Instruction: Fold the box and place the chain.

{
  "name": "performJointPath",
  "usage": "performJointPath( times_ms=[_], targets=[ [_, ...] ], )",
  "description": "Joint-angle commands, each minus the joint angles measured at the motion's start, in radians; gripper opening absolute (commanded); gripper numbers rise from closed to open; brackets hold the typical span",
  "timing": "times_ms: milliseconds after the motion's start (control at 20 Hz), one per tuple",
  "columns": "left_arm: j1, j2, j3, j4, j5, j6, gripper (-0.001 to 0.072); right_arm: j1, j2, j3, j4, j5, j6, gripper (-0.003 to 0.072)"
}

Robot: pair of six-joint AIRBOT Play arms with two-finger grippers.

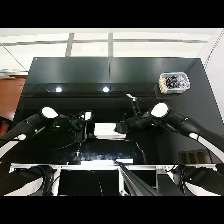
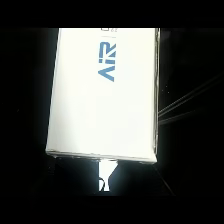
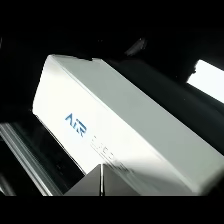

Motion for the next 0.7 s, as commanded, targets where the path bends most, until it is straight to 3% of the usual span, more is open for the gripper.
performJointPath(
  times_ms=[0,50,100,300,450,650],
  targets=[
    [0.003,0.031,0.006,0.027,0.000,0.003,0.0505,-0.079,0.096,0.058,-0.002,0.129,-0.010,0.0029],
    [0.003,0.052,0.009,0.036,0.000,-0.019,0.0676,-0.117,0.138,0.070,-0.023,0.156,-0.009,0.0029],
    [0.003,0.077,0.013,0.045,0.002,-0.069,0.0716,-0.163,0.182,0.073,-0.041,0.174,-0.008,0.0028],
    [0.003,0.210,0.016,0.190,-0.021,-0.261,0.0717,-0.311,0.275,0.073,-0.072,0.228,0.001,0.0028],
    [-0.024,0.283,0.030,0.115,-0.074,-0.285,0.0717,-0.341,0.279,0.073,-0.078,0.218,0.001,0.0029],
    [-0.157,0.228,0.090,0.103,0.010,-0.311,0.0716,-0.341,0.279,0.072,-0.078,0.197,0.001,0.0029]
  ],
)
